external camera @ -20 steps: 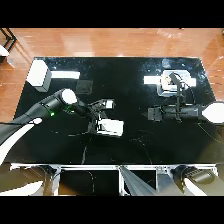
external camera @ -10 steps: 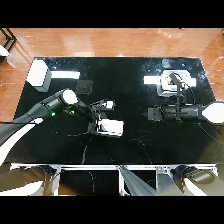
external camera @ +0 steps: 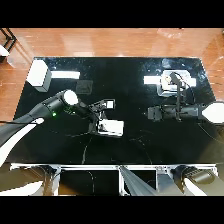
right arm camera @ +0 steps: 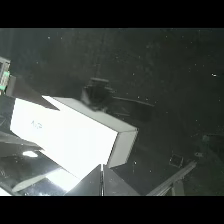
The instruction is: Fold the box and place the chain.
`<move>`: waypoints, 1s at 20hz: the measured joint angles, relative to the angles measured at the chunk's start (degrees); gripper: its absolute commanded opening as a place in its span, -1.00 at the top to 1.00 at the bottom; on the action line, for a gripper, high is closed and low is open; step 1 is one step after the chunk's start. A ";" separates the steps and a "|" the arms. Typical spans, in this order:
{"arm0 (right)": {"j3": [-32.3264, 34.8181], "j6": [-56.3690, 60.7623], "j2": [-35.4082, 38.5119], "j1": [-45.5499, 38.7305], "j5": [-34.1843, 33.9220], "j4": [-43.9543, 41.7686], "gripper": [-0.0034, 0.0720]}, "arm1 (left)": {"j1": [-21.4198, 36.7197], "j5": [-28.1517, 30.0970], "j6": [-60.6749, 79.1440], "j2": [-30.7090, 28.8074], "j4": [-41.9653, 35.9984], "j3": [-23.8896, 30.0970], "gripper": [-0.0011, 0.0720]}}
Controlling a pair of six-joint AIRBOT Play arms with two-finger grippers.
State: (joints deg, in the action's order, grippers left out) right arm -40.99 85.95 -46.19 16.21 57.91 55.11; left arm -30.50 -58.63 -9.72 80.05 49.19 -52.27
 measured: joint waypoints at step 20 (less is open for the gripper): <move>0.00 0.00 0.00 0.00 -0.11 1.62 0.84 | 36.98 -13.27 -30.25 -9.09 15.87 -6.43 0.08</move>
State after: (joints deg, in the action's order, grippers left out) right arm -40.99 85.95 -46.19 16.21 57.80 56.73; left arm 6.48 -71.90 -39.97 70.96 65.06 -58.70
